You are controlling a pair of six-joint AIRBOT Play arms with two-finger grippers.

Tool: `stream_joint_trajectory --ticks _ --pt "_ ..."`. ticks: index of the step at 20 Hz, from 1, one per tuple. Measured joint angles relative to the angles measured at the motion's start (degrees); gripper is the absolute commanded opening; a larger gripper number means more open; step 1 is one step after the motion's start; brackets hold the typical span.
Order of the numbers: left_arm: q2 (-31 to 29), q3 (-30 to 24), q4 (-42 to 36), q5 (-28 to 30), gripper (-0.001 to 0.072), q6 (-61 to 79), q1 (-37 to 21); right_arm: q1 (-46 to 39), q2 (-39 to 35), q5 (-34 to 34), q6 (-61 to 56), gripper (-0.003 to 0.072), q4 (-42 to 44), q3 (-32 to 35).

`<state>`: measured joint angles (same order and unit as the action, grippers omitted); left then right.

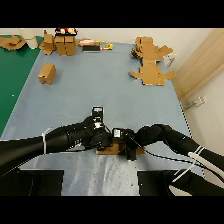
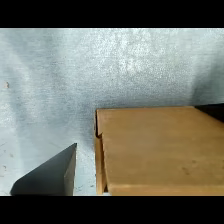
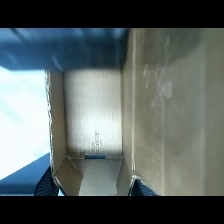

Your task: Fold the box.

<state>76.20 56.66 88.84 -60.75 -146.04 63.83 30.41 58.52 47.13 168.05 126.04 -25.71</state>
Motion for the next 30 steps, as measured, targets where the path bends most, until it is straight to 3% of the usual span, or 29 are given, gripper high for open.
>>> stream_joint_trajectory --ticks 8,22,23,24,26,30 --pt "3.6 0.0 -2.4 2.5 0.0363 0.8 0.0 0.0 0.0 0.1 0.0 0.0502 0.0 0.0" --pt "7.3 2.2 0.3 -1.5 0.0342 -1.4 0.3 0.0 0.0 0.1 0.0 0.0502 0.0 0.0" --pt "7.4 2.3 0.7 -1.7 0.0292 -1.5 0.4 0.0 0.0 0.1 0.0 0.0502 0.0 0.0" --pt "7.4 2.3 0.9 -1.7 0.0155 -1.5 0.6 0.0 0.0 0.1 0.0 0.0502 0.0 0.0" --pt "7.6 2.6 1.4 -1.9 0.0018 -1.8 1.0 0.0 0.0 0.1 0.0 0.0502 0.1 0.0" --pt "7.8 2.6 2.0 -2.4 0.0014 -1.9 2.1 0.0 0.0 0.1 0.0 0.0502 0.0 0.0"
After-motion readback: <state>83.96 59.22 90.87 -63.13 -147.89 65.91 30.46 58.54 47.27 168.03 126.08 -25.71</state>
